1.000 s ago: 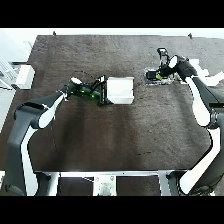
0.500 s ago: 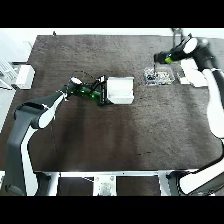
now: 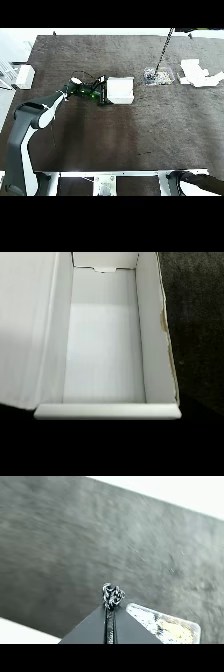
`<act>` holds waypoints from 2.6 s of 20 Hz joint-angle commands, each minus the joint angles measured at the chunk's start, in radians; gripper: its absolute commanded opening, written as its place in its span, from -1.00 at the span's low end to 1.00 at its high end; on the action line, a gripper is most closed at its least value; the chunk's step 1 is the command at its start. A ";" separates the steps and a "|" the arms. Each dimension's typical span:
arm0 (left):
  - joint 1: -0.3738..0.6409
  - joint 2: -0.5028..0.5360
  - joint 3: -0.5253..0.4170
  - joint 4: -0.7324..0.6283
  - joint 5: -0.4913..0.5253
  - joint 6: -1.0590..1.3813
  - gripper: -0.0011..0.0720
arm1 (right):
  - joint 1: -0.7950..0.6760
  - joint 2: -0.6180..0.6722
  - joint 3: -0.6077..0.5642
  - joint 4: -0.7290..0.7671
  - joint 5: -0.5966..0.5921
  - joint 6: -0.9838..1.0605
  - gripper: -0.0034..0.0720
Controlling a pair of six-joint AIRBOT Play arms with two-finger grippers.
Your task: Fold the box and place the chain.
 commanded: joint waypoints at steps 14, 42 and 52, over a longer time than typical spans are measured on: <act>0.000 0.001 0.000 0.000 0.000 0.000 0.48 | 0.301 0.063 -0.200 -0.034 0.023 0.056 -0.87; 0.000 0.001 0.000 0.000 0.000 0.000 0.48 | 0.052 -0.126 -0.643 0.029 -0.385 0.156 0.28; 0.000 0.001 0.000 0.000 0.000 0.000 0.48 | -0.173 -0.417 -0.724 0.476 -0.650 0.021 0.30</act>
